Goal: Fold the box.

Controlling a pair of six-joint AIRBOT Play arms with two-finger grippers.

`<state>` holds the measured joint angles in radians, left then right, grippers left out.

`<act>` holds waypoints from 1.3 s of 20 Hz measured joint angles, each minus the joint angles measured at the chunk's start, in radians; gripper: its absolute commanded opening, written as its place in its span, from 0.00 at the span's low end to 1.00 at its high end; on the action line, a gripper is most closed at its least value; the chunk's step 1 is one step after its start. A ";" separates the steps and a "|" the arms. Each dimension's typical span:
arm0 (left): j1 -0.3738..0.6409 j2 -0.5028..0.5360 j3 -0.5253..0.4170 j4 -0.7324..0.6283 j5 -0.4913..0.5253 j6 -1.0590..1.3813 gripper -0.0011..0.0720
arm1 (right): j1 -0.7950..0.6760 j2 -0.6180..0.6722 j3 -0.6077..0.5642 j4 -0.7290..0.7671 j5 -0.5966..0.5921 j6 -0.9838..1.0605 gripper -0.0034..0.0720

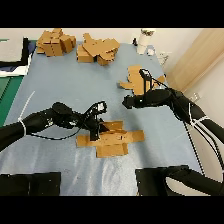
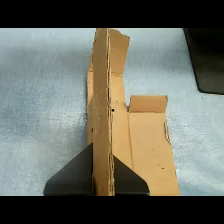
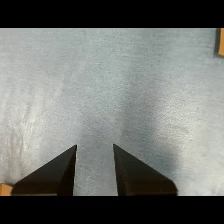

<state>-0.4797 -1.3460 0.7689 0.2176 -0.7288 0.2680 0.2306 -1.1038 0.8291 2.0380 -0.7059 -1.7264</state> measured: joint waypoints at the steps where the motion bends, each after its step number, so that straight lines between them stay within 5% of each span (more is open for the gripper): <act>1: 0.001 -0.002 0.000 -0.002 0.003 0.002 0.03 | 0.000 0.000 0.000 0.000 0.000 0.000 0.49; 13: 0.001 -0.005 0.001 0.086 0.014 -0.078 0.03 | 0.000 0.000 0.000 0.000 -0.009 0.000 0.49; 14: 0.001 -0.005 0.001 0.088 0.014 -0.080 0.03 | 0.000 0.000 0.000 0.000 -0.010 0.000 0.39; 15: 0.001 -0.005 0.001 0.089 0.013 -0.081 0.03 | 0.000 0.000 0.000 0.000 -0.014 0.000 0.11; 17: 0.001 -0.005 0.001 0.092 0.014 -0.082 0.03 | 0.000 0.001 0.000 0.000 -0.039 0.005 0.05; 26: 0.001 -0.005 0.001 0.096 0.013 -0.085 0.03 | 0.056 0.135 -0.015 -0.197 -0.462 0.301 0.05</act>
<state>-0.4789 -1.3510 0.7700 0.3134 -0.7158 0.1833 0.2863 -0.9691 0.8139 1.8412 -1.1675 -1.4250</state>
